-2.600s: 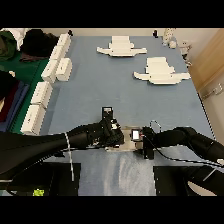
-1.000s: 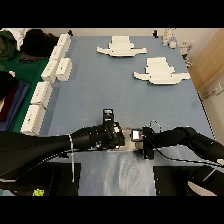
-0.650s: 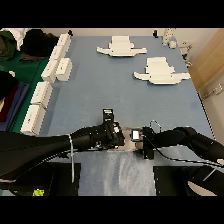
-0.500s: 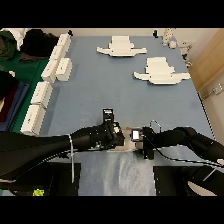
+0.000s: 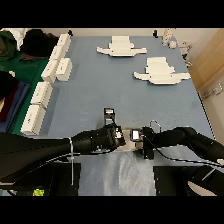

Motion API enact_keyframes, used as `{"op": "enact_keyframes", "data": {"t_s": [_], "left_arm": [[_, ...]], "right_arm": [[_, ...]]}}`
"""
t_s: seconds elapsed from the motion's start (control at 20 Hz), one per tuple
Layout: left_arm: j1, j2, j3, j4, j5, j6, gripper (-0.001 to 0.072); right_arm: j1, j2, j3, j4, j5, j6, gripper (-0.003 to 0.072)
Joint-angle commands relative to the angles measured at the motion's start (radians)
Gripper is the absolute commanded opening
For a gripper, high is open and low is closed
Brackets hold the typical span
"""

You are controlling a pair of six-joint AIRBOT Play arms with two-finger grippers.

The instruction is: Fold the box.

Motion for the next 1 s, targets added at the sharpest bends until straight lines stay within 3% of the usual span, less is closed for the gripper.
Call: {"op": "enact_keyframes", "data": {"t_s": [0.0,0.45,0.65,0.8,0.85,0.9,0.95], "left_arm": [[-0.002,0.001,0.001,0.011,-0.022,-0.009,0.043],[0.002,0.045,0.059,0.01,-0.079,0.042,0.0432],[0.012,0.166,0.104,0.006,-0.209,0.112,0.0432],[0.011,0.286,0.122,0.004,-0.382,0.138,0.0422],[0.01,0.32,0.122,0.003,-0.436,0.138,0.026],[0.007,0.351,0.121,0.004,-0.471,0.136,0.0046],[0.004,0.372,0.121,0.013,-0.471,0.136,0.0015]], "right_arm": [[0.0,0.0,0.0,0.0,0.0,0.001,0.0511],[0.0,0.0,0.0,0.0,0.0,0.001,0.0512],[0.0,0.0,0.0,0.0,0.0,0.001,0.0511],[0.0,0.0,0.0,0.0,0.0,0.001,0.0511],[0.0,0.0,0.0,0.0,0.0,0.001,0.0512],[0.0,0.0,0.0,0.0,0.0,0.001,0.0511],[0.0,0.0,0.0,0.0,0.0,0.001,0.0512]]}}
